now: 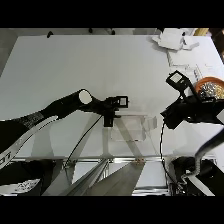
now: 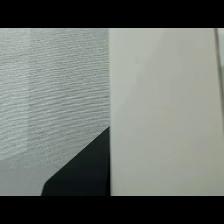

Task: Fold the box and place the chain.

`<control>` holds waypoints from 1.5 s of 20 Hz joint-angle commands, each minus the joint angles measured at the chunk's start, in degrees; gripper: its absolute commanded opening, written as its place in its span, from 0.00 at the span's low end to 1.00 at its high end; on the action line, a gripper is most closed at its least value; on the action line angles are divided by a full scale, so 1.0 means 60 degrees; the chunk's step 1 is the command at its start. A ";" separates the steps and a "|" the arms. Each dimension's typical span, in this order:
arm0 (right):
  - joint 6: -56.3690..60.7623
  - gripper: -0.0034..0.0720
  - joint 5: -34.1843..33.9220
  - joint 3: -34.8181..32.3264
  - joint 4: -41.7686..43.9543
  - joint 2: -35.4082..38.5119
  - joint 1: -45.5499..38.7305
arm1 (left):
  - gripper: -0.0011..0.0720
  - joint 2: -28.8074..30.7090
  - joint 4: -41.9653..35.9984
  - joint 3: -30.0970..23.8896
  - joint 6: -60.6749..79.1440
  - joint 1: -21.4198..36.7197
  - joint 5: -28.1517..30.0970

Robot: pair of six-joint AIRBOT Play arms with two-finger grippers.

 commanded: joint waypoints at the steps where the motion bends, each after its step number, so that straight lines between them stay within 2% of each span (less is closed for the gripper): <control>1: -0.0324 0.47 -0.0007 -0.0299 0.0769 0.0007 0.0011 | 0.03 -0.0007 0.0011 0.0004 -0.0004 0.0011 -0.0022; 4: -0.1996 0.47 -0.0259 -0.1180 0.2335 0.0007 0.0011 | 0.03 -0.0007 0.0007 0.0004 -0.0004 0.0011 -0.0022; 7: -0.4739 0.47 -0.0277 -0.2109 0.3523 0.0007 0.0011 | 0.03 -0.0007 0.0011 0.0004 -0.0004 0.0011 -0.0022; 10: -0.5544 0.48 -0.0415 -0.2696 0.3402 0.0011 0.0011 | 0.03 -0.0007 0.0011 0.0004 0.0000 0.0011 -0.0022; 11: -0.5799 0.51 -0.0459 -0.2830 0.3326 0.0011 0.0036 | 0.03 -0.0007 0.0011 0.0004 -0.0004 0.0007 -0.0022; 13: -0.6109 0.53 -0.0827 -0.3100 0.2645 0.0098 0.0714 | 0.03 -0.0004 0.0015 0.0004 0.0000 0.0011 -0.0022; 16: -0.6102 0.60 -0.2084 -0.3676 0.1803 0.0484 0.2036 | 0.03 -0.0004 0.0011 0.0004 -0.0004 0.0011 -0.0022; 18: -0.6102 0.92 -0.3475 -0.4258 0.1807 0.0696 0.2688 | 0.03 -0.0007 0.0011 0.0004 -0.0004 0.0011 -0.0022; 19: -0.6102 0.94 -0.4153 -0.4572 0.1687 0.0780 0.2947 | 0.03 -0.0007 0.0011 0.0004 -0.0004 0.0011 -0.0022; 21: -0.6102 0.94 -0.5064 -0.5085 0.1432 0.0812 0.3344 | 0.03 -0.0007 0.0007 0.0004 -0.0004 0.0007 -0.0022; 24: -0.6102 0.95 -0.5759 -0.5555 0.1016 0.0750 0.3643 | 0.03 -0.0007 0.0011 0.0004 -0.0004 0.0011 -0.0022; 30: -0.6109 0.95 -0.6808 -0.5672 0.0816 0.0036 0.3639 | 0.03 -0.0004 0.0011 0.0004 0.0000 0.0011 -0.0022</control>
